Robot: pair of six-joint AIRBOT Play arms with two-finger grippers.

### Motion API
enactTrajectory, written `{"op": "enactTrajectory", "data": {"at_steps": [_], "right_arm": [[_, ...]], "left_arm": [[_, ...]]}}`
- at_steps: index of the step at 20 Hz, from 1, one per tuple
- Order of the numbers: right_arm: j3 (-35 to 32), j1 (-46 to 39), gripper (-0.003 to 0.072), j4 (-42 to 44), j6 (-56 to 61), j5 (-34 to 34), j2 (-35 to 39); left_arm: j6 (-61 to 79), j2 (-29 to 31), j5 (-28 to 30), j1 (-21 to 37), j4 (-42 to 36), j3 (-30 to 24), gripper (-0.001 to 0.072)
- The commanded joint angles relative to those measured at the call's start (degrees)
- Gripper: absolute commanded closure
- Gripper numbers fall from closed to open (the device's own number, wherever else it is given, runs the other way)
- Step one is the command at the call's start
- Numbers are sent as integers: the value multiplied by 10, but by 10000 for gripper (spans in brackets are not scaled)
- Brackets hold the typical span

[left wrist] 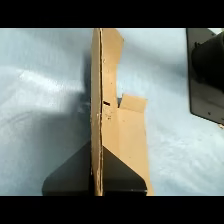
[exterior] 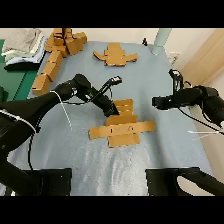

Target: Fold the box.

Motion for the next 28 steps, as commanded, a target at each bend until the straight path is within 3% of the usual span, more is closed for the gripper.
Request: {"op": "enactTrajectory", "data": {"at_steps": [1,8,28], "right_arm": [[5,21,681,-29,34,8,-10],[5,62,682,-67,53,26,-45],[5,75,682,-75,52,22,-45]], "left_arm": [[43,22,63,-19,4,-18,704],[90,92,172,-63,4,-128,704],[120,81,117,-68,4,-134,700]]}}
